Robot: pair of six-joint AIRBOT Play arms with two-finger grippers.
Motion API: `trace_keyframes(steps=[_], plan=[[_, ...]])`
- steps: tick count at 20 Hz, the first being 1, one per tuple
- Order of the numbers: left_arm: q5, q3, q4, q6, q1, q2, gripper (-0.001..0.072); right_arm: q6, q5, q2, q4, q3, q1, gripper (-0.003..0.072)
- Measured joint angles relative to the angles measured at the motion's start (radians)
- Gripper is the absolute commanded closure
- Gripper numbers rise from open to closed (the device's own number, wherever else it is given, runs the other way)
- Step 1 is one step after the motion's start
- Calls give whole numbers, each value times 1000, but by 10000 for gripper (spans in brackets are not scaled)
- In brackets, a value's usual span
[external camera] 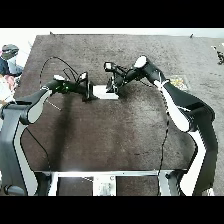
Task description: Fold the box and place the chain.
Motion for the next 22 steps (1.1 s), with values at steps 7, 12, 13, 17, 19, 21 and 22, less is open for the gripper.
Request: trace_keyframes(steps=[7, 12, 13, 17, 19, 21, 22], plan=[[11, 0, -3, -6, 1, 0, 434, 21, 25, 0, 33, -5, -16, 461], [16, 0, -6, -7, 2, 0, 434, 21, 58, 13, 219, -5, -64, 672], [15, 0, -6, -7, 2, 0, 434, 21, 61, 13, 250, -4, -73, 674], [13, 0, -5, -7, 2, 0, 434, 43, 79, -7, 278, -4, -87, 674], [11, 0, -3, -7, 2, 0, 434, 68, 79, -34, 244, -4, -92, 674], [10, 0, -3, -6, 2, 0, 434, 98, 74, -61, 208, -4, -93, 674], [11, 0, -3, -6, 2, 0, 434, 112, 71, -72, 199, -4, -92, 675]])
